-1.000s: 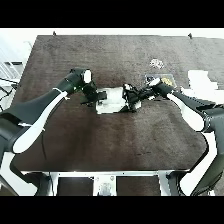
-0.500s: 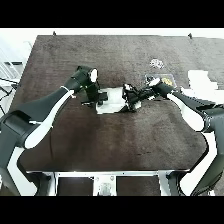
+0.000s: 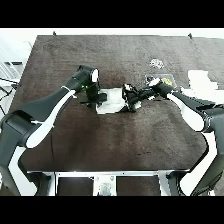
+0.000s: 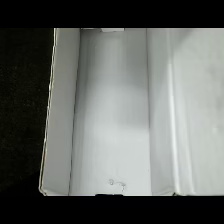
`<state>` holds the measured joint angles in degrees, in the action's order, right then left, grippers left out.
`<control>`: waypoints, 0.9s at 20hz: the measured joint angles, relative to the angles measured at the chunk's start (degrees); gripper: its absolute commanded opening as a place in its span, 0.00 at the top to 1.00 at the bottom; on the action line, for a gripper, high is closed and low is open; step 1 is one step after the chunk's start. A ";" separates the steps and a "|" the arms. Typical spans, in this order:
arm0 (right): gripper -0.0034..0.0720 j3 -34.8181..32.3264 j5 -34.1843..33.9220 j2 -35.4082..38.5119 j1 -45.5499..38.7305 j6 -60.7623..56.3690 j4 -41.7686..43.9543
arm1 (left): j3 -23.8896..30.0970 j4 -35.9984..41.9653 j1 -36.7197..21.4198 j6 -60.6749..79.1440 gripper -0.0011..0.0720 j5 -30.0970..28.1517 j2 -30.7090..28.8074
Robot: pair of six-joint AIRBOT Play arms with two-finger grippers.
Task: Fold the box and place the chain.
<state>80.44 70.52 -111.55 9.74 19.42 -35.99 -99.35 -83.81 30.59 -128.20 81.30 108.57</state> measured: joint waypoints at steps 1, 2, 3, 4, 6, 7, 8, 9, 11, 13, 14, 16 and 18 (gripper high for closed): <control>0.20 0.00 -0.02 0.00 0.00 0.00 -0.02 | 0.00 -0.11 0.09 0.15 0.63 -0.09 0.00; 0.20 0.00 -0.02 0.00 0.00 0.00 -0.02 | 0.00 -0.13 0.13 0.37 0.83 -0.37 0.00; 0.20 0.00 -0.02 0.00 0.07 -0.04 0.22 | -0.02 -0.09 0.26 0.61 0.84 -0.87 0.02; 0.20 0.00 -0.02 0.00 0.11 -0.02 0.15 | -0.02 -0.17 0.42 1.01 0.85 -0.90 0.02; 0.20 0.00 -0.04 0.00 0.09 -0.02 0.04 | -0.02 -0.44 0.55 1.49 0.92 -1.05 0.07; 0.20 0.00 -0.07 -0.02 0.09 -0.02 0.00 | -0.02 -0.59 0.61 1.55 0.92 -1.11 0.07; 0.20 0.00 -0.07 0.00 0.09 -0.02 0.00 | -0.02 -0.70 0.63 1.73 0.92 -1.11 0.09; 0.20 0.00 -0.07 -0.02 0.09 -0.02 0.00 | -0.02 -0.81 0.66 2.01 0.91 -1.14 0.09; 0.20 0.00 -0.07 -0.02 0.09 -0.04 0.00 | -0.02 -1.03 0.68 2.27 0.70 -1.14 0.09; 0.20 0.00 -0.09 -0.02 0.02 -0.04 -0.13 | -0.09 -1.73 0.63 2.36 0.53 -0.70 0.17; 0.20 0.00 -0.11 0.00 -0.02 -0.07 -0.13 | -0.37 -1.46 0.59 2.60 0.48 -0.74 0.17; 0.20 0.00 -0.09 0.00 -0.02 -0.02 -0.15 | -1.49 -0.98 0.66 3.65 0.48 -0.61 0.17; 0.20 0.00 -0.09 0.00 -0.02 -0.02 -0.15 | -3.45 -0.61 0.72 4.96 0.47 0.85 0.17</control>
<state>80.44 70.43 -111.55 9.72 19.40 -36.14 -102.80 -84.42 31.31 -123.24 82.15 108.75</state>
